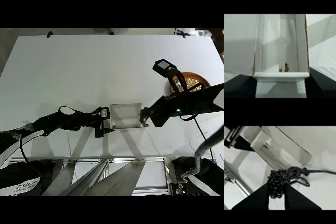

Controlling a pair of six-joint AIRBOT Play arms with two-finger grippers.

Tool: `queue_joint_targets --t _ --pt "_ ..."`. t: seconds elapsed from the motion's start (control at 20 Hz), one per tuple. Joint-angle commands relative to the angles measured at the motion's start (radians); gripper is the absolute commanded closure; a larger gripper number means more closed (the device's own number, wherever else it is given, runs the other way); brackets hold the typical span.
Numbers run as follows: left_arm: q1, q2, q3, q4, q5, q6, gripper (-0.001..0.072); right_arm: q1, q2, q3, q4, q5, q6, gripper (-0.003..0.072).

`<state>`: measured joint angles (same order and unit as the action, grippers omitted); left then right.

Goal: Fold the box and place the chain.

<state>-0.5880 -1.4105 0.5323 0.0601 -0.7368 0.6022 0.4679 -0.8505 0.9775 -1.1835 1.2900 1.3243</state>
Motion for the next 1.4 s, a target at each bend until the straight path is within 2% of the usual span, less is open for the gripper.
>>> queue_joint_targets --t 0.0,0.1,0.35,0.55,0.7,0.75,0.8,0.85,1.15,1.25,1.35 --pt "0.0 0.001 0.001 0.0 0.0 0.0 0.0501 0.093 -0.031 -0.002 -0.042 -0.081 0.072 0.0677" --pt "0.0 0.001 0.001 0.0 0.0 0.0 0.0501 0.124 -0.074 -0.012 -0.05 -0.095 0.085 0.0677" --pt "0.0 0.001 0.001 0.0 0.0 0.0 0.0501 0.17 -0.192 -0.093 -0.049 -0.214 0.112 0.0676" --pt "0.0 0.001 0.001 0.0 0.0 0.0 0.0501 0.22 -0.301 -0.097 -0.046 -0.311 0.119 0.0676" --pt "0.0 0.001 0.001 0.0 0.0 0.0 0.0501 0.225 -0.367 -0.097 -0.052 -0.336 0.12 0.0675" --pt "0.0 0.001 0.001 0.0 0.0 0.0 0.0501 0.225 -0.376 -0.097 -0.058 -0.344 0.12 0.064" --pt "0.0 0.001 0.001 0.0 0.0 0.0 0.0501 0.225 -0.381 -0.097 -0.058 -0.351 0.12 0.0499" --pt "0.0 0.001 0.001 0.0 0.0 0.0 0.0501 0.225 -0.382 -0.097 -0.058 -0.355 0.12 0.0448" --pt "0.0 0.001 0.001 0.0 0.0 0.0 0.0501 0.224 -0.352 -0.097 -0.051 -0.301 0.119 0.0446" --pt "0.001 0.001 0.001 0.0 0.0 0.0 0.0501 0.164 -0.226 -0.097 -0.078 -0.234 0.103 0.0447" --pt "0.0 0.001 0.001 0.0 0.0 0.0 0.0501 0.085 -0.124 -0.097 -0.083 -0.131 -0.026 0.0449"
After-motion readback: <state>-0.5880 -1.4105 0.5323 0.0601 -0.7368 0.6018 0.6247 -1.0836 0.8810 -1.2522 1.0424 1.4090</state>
